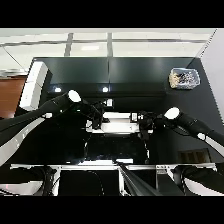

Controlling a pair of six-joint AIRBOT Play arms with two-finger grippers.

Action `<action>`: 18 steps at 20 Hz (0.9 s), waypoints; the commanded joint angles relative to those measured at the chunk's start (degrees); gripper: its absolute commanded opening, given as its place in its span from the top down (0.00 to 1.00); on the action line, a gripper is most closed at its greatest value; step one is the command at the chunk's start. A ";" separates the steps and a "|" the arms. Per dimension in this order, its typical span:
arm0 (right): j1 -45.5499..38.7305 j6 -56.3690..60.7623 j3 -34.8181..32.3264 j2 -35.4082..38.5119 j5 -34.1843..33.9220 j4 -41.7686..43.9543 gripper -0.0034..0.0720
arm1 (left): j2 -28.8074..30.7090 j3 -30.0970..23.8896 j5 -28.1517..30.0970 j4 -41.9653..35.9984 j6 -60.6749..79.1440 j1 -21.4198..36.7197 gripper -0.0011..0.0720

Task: Fold the box and place the chain.

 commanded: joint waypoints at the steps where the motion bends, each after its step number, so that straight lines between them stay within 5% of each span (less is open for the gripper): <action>1: 0.90 1.40 0.11 -0.17 -1.22 -1.38 0.02 | -0.04 0.04 0.02 0.00 -0.02 0.02 0.95; 5: 2.01 2.91 0.35 -0.57 -1.88 -3.41 0.09 | -0.04 0.04 -0.02 0.00 -0.04 0.02 0.95; 18: -0.50 0.79 0.59 -0.50 0.39 -0.11 0.09 | -0.04 0.04 0.00 0.00 -0.04 0.02 0.95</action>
